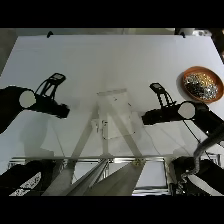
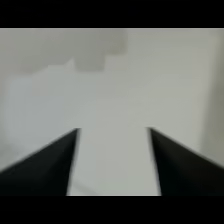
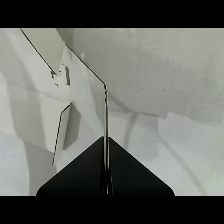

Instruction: Fold the box and place the chain.

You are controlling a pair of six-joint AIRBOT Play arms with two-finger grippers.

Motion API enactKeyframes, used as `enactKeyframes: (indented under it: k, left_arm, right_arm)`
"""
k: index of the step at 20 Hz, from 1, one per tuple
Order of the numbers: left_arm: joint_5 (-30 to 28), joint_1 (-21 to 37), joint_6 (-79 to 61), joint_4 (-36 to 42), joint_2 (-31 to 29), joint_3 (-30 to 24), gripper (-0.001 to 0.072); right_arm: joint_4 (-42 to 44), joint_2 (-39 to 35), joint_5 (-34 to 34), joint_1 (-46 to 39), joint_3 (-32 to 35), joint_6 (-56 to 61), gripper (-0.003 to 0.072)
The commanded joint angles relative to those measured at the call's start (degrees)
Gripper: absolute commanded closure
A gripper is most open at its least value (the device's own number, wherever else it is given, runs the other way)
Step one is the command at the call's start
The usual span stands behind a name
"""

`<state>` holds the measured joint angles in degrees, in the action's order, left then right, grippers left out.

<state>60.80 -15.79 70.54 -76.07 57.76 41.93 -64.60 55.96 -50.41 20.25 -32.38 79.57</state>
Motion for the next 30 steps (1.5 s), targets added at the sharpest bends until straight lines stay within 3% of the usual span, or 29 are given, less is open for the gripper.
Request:
enactKeyframes:
  k: [1, 5, 10, 15, 19, 25, 29, 30]
  left_arm:
    - [-6.5, 0.0, -22.1, 23.1, 0.0, 0.0, 0.0128]
    - [-8.6, 0.0, -29.7, 30.5, 3.3, 0.0, 0.0128]
    - [-7.5, 0.1, -44.5, 48.1, 14.5, 0.0, 0.0129]
    - [-6.5, 0.2, -49.4, 49.9, 22.1, 1.0, 0.0135]
    - [-5.2, 0.1, -53.2, 54.2, 25.6, 4.8, 0.0158]
    - [5.9, 0.1, -53.5, 53.0, 31.4, 9.0, 0.0159]
    - [4.5, 0.0, -54.5, 49.8, 32.7, 9.0, 0.0159]
    - [4.1, 0.0, -55.6, 50.5, 32.7, 9.0, 0.0203]
  right_arm:
    - [-0.5, 0.0, 0.3, 0.2, 0.2, 1.5, 0.0674]
    - [-0.5, 0.0, 0.3, 0.2, 0.2, 1.5, 0.0674]
    - [-0.5, 0.0, 0.3, 0.2, 0.2, 1.5, 0.0674]
    - [-0.4, 0.0, 0.3, 0.2, 0.2, 1.5, 0.0674]
    - [-0.4, 0.0, 0.3, 0.2, 0.2, 1.5, 0.0674]
    - [-0.1, 0.0, 0.3, 0.2, 0.2, 1.5, 0.0674]
    - [0.7, 0.0, 0.2, 0.2, 0.2, 1.5, 0.0674]
    - [0.7, 0.0, 0.2, 0.2, 0.2, 1.5, 0.0674]
